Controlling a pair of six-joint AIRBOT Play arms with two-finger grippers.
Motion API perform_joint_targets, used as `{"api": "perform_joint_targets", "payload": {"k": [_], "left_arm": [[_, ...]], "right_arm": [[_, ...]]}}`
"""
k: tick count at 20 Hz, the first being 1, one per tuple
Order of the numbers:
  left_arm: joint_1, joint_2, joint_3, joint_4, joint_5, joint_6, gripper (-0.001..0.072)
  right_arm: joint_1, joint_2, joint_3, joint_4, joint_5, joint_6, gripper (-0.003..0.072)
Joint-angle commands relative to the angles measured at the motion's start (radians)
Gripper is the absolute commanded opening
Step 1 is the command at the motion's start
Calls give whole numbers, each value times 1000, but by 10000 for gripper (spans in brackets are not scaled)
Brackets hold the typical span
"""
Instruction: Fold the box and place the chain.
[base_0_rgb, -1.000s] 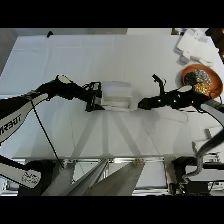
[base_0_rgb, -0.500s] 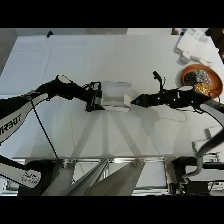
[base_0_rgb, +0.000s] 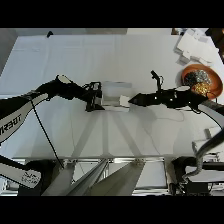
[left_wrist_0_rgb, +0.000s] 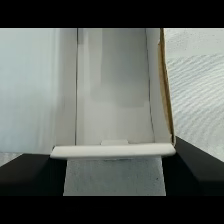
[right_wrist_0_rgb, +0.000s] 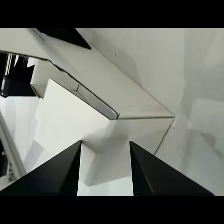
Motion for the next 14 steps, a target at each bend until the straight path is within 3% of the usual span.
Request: {"api": "perform_joint_targets", "payload": {"k": [1, 6, 8, 10, 14], "left_arm": [[1, 0, 0, 0, 0, 0, 278], [1, 0, 0, 0, 0, 0, 278], [1, 0, 0, 0, 0, 0, 278], [1, 0, 0, 0, 0, 0, 278], [1, 0, 0, 0, 0, 0, 278]], "right_arm": [[30, 37, 1, -39, -107, 0, 340], [106, 99, 3, -133, -236, 71, 340], [143, 99, 6, -222, -288, 152, 344], [174, 99, 18, -320, -340, 263, 424], [212, 99, 77, -513, -379, 461, 423]]}}
